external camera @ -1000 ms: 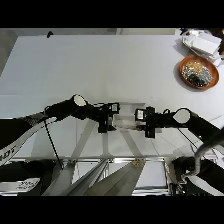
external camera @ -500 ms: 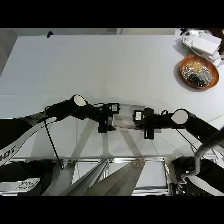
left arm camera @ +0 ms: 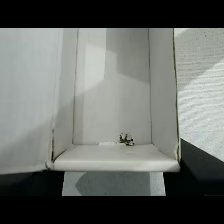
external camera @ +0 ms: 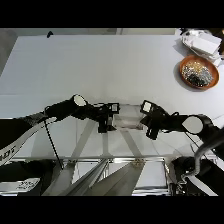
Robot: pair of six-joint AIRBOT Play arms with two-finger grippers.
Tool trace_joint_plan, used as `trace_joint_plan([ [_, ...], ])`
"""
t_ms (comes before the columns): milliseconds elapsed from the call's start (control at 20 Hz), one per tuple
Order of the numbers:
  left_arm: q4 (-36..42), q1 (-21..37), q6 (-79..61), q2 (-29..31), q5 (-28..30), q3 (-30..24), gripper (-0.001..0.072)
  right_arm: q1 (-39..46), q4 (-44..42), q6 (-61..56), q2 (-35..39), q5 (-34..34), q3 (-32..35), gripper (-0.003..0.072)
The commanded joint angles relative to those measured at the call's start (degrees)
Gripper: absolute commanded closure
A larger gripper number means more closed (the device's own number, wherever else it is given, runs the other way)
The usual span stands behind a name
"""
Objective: Fold the box and place the chain.
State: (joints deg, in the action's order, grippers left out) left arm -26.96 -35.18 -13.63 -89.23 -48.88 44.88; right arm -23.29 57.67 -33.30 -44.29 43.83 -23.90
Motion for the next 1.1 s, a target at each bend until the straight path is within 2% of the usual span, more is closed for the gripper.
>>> trace_joint_plan([
  [0, 0.0, 0.1, -0.1, 0.0, 0.0, 0.1, 0.0573, 0.0, 5.5, -21.1, 6.7, 1.2, 0.0, 0.0678],
  [150, 0.0, 0.1, -0.1, 0.0, 0.0, 0.1, 0.0573, 4.4, 11.3, -34.3, 10.0, 6.7, 0.0, 0.0678],
  [300, 0.0, 0.1, -0.1, 0.0, 0.0, 0.1, 0.0573, 12.7, 21.5, -41.5, 10.5, 17.2, 0.0, 0.0678],
  [400, 0.0, 0.1, -0.1, 0.0, 0.0, 0.1, 0.0573, 19.1, 23.5, -45.7, 10.5, 20.2, 0.0, 0.0678],
  [550, 0.0, 0.1, -0.1, 0.0, 0.0, 0.1, 0.0573, 25.5, 16.8, -47.6, 9.2, 18.2, 0.2, 0.0678],
  [700, 0.0, 0.1, -0.1, 0.0, 0.0, 0.1, 0.0573, 25.9, 11.0, -46.2, 5.1, 17.6, 2.6, 0.0678],
  [900, 0.0, 0.1, -0.1, 0.0, 0.0, 0.1, 0.0573, 25.8, -0.9, -38.8, -1.4, 14.4, 3.9, 0.0678],
  [1050, 0.0, 0.1, -0.1, 0.0, 0.0, 0.1, 0.0573, 25.9, -0.4, -38.3, -4.2, 11.9, 4.3, 0.0678],
])
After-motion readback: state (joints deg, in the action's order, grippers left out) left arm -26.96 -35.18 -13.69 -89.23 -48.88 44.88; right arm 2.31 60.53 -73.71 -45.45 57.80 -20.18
